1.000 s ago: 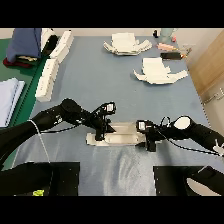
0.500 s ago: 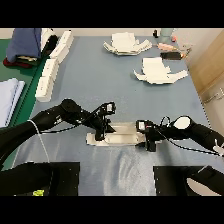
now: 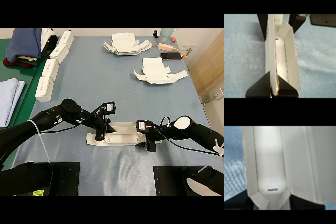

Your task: Fold the box.

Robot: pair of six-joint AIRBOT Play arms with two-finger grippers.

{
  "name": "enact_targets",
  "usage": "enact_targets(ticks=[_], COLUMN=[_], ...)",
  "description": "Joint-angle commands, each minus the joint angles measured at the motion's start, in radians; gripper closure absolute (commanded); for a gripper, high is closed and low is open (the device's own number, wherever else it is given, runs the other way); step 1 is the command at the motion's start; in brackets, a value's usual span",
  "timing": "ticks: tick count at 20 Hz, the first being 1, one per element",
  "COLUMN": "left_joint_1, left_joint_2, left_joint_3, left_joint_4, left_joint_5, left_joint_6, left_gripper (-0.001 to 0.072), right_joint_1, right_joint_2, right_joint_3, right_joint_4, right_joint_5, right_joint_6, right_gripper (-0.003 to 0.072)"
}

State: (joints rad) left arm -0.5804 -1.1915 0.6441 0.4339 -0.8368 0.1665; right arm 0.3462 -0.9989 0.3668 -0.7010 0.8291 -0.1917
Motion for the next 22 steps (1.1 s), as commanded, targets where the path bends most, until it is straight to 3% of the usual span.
enact_targets(ticks=[1,6,7,8,11,14,17,19,22], left_joint_1=[0.0,0.0,0.0,0.0,0.003,0.019,0.058,0.075,0.064], left_joint_2=[0.001,0.001,0.001,0.001,0.005,0.072,0.211,0.309,0.388], left_joint_3=[0.001,0.001,0.001,0.001,0.002,0.003,0.003,0.003,0.003], left_joint_4=[-0.014,-0.014,-0.014,-0.014,0.006,0.182,0.454,0.57,0.496], left_joint_5=[0.005,0.004,0.0,-0.002,0.001,-0.021,-0.129,-0.231,-0.279], left_joint_6=[0.0,-0.003,-0.003,-0.011,-0.1,-0.36,-0.689,-0.919,-1.152], left_gripper=[0.0694,0.069,0.0512,0.0243,0.0217,0.0217,0.0251,0.069,0.0695], right_joint_1=[0.0,0.0,0.0,0.0,0.0,0.0,0.0,0.0,0.0], right_joint_2=[0.001,0.001,0.001,0.001,0.001,0.001,0.001,0.001,0.001], right_joint_3=[0.0,0.0,0.0,0.0,0.0,0.0,0.0,0.0,0.0], right_joint_4=[0.0,0.0,0.0,0.0,0.0,-0.001,-0.001,-0.001,-0.001], right_joint_5=[0.0,0.0,0.0,0.0,0.0,0.0,0.0,0.0,0.0], right_joint_6=[0.0,0.0,0.0,0.0,0.0,0.0,0.0,0.0,0.0], right_gripper=[0.0104,0.0104,0.0104,0.0103,0.0104,0.0104,0.0104,0.0104,0.0104])
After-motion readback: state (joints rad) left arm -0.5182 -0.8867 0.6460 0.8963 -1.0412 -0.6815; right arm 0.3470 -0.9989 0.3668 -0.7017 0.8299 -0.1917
